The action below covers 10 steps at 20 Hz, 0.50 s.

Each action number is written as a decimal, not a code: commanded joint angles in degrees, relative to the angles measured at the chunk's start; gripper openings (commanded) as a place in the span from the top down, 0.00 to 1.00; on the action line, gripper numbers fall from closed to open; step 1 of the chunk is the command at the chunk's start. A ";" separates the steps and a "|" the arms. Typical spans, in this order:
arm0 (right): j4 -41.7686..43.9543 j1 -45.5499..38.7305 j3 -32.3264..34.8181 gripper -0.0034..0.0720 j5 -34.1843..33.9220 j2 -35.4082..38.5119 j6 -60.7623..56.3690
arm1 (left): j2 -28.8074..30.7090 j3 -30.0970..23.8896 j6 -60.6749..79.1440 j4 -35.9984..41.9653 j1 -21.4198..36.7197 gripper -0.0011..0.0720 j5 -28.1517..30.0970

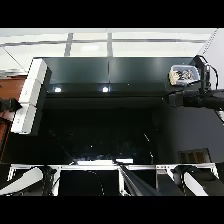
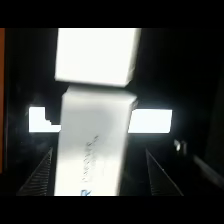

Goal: Fold the box and place the chain.

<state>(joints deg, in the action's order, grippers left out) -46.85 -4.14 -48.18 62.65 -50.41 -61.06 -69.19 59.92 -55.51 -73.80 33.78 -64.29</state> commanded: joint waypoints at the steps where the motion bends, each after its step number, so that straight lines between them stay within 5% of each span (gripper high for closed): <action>1: 0.46 -0.02 0.02 0.94 -1.31 -0.31 0.02 | 1.73 7.56 -7.89 7.08 -3.74 0.15 -4.35; 3: 0.57 -0.02 0.35 0.94 -1.95 -0.72 0.00 | 4.04 9.99 -16.31 7.28 -7.63 0.79 -6.56; 4: 0.74 -0.02 1.31 0.94 -2.64 -0.83 0.00 | 5.84 9.90 -16.72 8.20 -10.25 0.96 -7.56; 7: -3.43 -0.04 6.86 0.94 -7.82 -0.83 0.02 | 13.27 3.26 -16.39 13.22 -21.99 0.96 -3.80; 10: -11.93 -0.04 12.26 0.94 -16.55 -0.83 0.00 | 21.73 -13.84 -15.50 5.18 -36.17 0.96 11.67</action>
<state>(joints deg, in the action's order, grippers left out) -51.86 -4.14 -40.12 53.45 -51.18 -61.01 -54.19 57.12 -69.43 -63.90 8.86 -63.79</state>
